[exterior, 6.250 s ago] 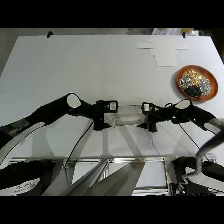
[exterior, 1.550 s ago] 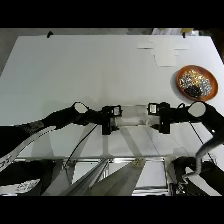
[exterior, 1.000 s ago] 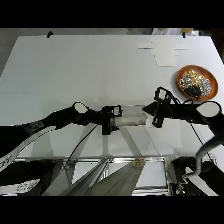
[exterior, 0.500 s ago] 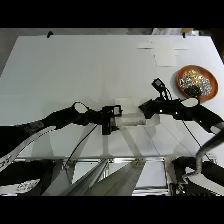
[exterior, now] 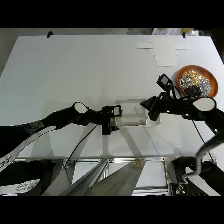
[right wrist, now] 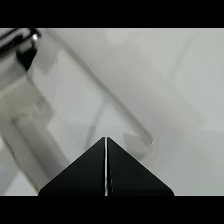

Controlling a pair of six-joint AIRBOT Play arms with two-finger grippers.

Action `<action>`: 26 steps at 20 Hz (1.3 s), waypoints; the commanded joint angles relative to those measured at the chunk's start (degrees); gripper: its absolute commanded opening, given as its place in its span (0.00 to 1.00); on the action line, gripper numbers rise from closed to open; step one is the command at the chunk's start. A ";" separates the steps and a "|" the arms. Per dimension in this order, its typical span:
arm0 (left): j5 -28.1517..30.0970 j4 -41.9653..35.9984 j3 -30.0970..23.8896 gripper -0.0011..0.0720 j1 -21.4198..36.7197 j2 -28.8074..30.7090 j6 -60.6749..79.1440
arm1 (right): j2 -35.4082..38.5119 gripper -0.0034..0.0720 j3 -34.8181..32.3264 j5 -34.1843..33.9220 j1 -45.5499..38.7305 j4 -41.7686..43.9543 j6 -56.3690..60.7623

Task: Fold the box and place the chain.

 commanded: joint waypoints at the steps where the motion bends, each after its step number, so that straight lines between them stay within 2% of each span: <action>1: 0.02 0.02 -0.02 0.15 0.07 0.02 0.00 | 6.27 0.07 0.20 9.03 0.02 -20.55 0.44; 3: 0.00 0.02 -0.02 0.15 0.07 0.02 0.00 | 5.86 0.07 0.11 12.31 0.02 -29.81 0.46; 4: 0.02 0.02 -0.02 0.15 0.07 0.02 0.00 | 5.46 0.09 0.07 12.74 0.02 -31.58 0.46; 5: 0.02 0.02 -0.02 0.15 0.07 0.02 0.00 | 5.22 0.23 0.00 11.93 0.02 -31.26 -0.11; 6: 0.00 0.02 -0.02 0.15 0.07 0.02 0.00 | 5.01 0.33 0.00 9.77 0.24 -29.40 -0.39; 8: 0.04 0.02 -0.02 0.15 0.07 0.02 0.00 | 4.13 0.31 0.00 5.73 1.25 -26.51 -2.47; 12: 0.04 0.02 -0.02 0.15 0.07 0.02 0.00 | -1.20 0.32 0.00 7.17 1.97 -26.47 -14.45; 17: -0.17 0.02 -0.02 0.15 0.07 0.02 0.02 | -7.56 0.32 0.00 5.86 1.97 -21.81 -25.51; 25: -0.15 0.02 -0.02 0.15 0.07 0.02 0.02 | -10.97 0.31 0.00 2.71 1.97 -15.32 -31.39; 26: -0.15 0.02 -0.02 0.15 0.07 0.02 0.02 | -11.04 0.27 0.00 2.73 1.97 -14.32 -32.13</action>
